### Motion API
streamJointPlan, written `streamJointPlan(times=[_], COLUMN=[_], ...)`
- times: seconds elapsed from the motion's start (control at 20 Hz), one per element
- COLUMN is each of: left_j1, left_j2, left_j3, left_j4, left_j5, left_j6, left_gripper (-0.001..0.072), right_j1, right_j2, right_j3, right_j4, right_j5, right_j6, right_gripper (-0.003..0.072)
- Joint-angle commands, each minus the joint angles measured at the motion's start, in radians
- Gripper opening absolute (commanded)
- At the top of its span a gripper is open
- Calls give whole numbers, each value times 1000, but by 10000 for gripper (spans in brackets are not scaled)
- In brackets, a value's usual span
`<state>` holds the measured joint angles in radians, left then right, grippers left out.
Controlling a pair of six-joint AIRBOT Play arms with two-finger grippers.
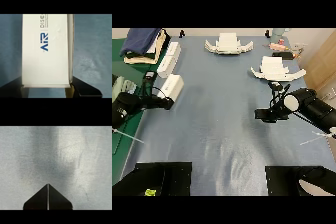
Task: Fold the box.
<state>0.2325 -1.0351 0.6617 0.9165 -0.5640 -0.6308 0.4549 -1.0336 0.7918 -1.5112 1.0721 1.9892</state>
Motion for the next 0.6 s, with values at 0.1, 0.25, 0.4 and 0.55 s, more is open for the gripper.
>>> streamJointPlan(times=[0.1,0.25,0.4,0.55], left_j1=[180,174,166,166], left_j2=[-219,-342,-467,-580], left_j3=[188,293,403,522], left_j4=[9,9,5,4], left_j5=[-12,-14,-14,-36], left_j6=[13,14,13,-6], left_gripper=[406,405,405,405], right_j1=[0,0,0,0], right_j2=[-1,0,-1,-1], right_j3=[1,1,1,1], right_j4=[0,0,0,0], right_j5=[0,0,0,0], right_j6=[1,1,1,1], right_gripper=[18,18,18,17])
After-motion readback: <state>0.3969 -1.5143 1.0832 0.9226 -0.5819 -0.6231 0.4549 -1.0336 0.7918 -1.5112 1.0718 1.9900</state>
